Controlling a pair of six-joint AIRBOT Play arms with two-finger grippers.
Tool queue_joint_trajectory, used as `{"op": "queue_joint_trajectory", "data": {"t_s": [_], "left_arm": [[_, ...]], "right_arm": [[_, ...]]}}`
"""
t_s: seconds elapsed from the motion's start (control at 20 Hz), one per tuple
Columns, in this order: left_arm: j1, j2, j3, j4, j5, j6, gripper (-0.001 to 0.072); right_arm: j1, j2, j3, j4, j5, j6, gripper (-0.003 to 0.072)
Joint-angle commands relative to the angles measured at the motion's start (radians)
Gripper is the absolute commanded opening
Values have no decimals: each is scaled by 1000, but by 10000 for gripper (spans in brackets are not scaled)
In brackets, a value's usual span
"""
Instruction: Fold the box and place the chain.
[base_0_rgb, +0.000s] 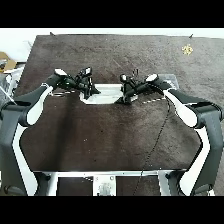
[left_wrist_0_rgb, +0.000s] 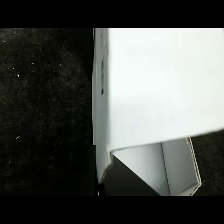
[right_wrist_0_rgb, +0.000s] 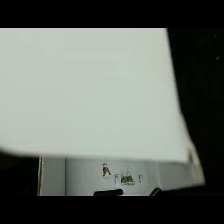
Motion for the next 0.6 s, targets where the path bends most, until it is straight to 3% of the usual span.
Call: {"op": "queue_joint_trajectory", "data": {"t_s": [0.0, 0.5, 0.55], "left_arm": [[-1, 0, 0, -4, -1, 0, 11], [0, 0, 0, -4, -8, -8, 13], [0, 0, 0, -4, -9, -13, 152]], "right_arm": [[-1, -1, 0, 0, -3, 0, 445], [-1, -1, 0, 0, -3, 0, 445], [-1, -1, 0, 0, -3, 0, 445]]}}
